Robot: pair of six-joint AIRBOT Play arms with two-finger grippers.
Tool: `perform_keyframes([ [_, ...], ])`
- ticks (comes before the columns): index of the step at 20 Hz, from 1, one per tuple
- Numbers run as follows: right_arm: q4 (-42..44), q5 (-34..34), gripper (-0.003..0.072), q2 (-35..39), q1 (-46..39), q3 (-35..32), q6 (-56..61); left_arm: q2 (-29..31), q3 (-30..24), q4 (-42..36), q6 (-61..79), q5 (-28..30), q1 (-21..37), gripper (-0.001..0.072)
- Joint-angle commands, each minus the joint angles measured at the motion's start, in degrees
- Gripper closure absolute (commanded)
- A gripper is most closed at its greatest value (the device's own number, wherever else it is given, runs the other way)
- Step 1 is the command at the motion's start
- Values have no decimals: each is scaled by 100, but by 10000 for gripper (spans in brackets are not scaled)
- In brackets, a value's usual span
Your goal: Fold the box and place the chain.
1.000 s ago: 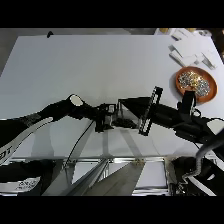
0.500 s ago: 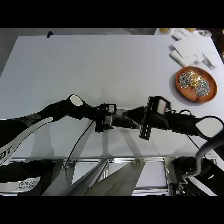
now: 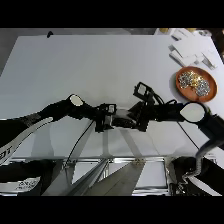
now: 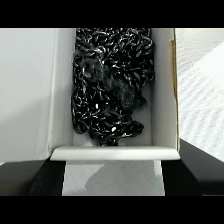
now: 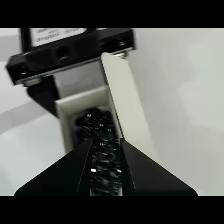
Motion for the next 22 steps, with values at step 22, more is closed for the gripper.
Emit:
perform_keyframes([
  [22, -1246, 940, 456, -1292, 450, 743, 863, 4, 0, 0, 2, 2, 0, 559],
])
